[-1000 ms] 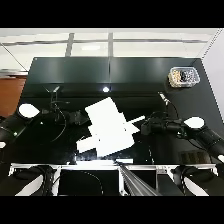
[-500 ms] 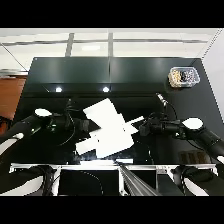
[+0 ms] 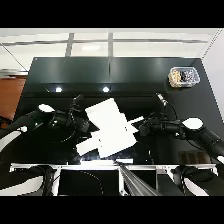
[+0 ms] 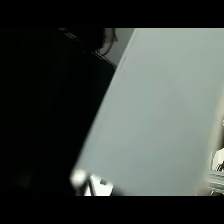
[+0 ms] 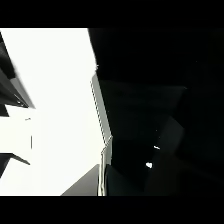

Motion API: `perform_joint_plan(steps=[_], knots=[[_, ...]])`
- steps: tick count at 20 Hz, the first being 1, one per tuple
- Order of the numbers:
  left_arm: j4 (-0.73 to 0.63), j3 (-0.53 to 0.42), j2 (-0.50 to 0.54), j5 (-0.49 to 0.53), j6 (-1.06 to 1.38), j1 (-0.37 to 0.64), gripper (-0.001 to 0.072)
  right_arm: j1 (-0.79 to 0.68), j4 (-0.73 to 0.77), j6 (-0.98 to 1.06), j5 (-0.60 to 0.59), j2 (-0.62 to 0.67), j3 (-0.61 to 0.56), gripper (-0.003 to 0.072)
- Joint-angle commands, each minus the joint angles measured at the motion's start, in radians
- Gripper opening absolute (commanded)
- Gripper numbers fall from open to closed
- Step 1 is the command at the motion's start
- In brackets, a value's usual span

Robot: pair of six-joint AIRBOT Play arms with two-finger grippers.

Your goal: Fold the box and place the chain.

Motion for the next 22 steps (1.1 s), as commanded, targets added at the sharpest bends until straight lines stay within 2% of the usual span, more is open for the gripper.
perform_joint_plan(steps=[1,2,3,4,5,9,12,15,17,22], knots=[[0.008,0.011,-0.016,-0.022,0.014,0.002,0.0136,0.001,0.0,0.003,0.001,0.001,-0.001,0.004],[0.008,0.011,-0.026,-0.035,0.013,0.002,0.0111,0.0,0.0,0.003,0.001,0.001,0.0,0.0041],[0.008,0.013,-0.036,-0.04,0.014,0.002,0.0034,-0.003,0.0,0.009,0.002,0.001,0.0,0.0176],[0.01,0.016,-0.043,-0.041,0.014,0.002,0.0032,-0.018,-0.01,0.027,0.013,0.001,0.006,0.0523],[0.018,0.023,-0.044,-0.041,0.014,0.002,0.0032,-0.049,-0.032,0.037,0.049,0.003,0.021,0.0699],[0.102,0.089,-0.029,-0.077,0.087,-0.024,0.0028,-0.268,-0.284,0.043,0.352,0.013,0.183,0.0701],[0.284,0.159,0.025,-0.025,0.132,-0.138,0.0027,-0.351,-0.515,0.037,0.473,0.013,0.298,0.0701],[0.399,0.164,0.116,0.215,0.261,-0.283,0.0029,-0.33,-0.591,-0.071,0.478,0.01,0.312,0.0702],[0.421,0.158,0.119,0.333,0.338,-0.333,0.0031,-0.273,-0.592,-0.13,0.437,0.009,0.309,0.0702],[0.433,0.155,0.102,0.353,0.354,-0.344,0.0031,-0.077,-0.605,-0.229,0.289,0.006,0.309,0.0701]])
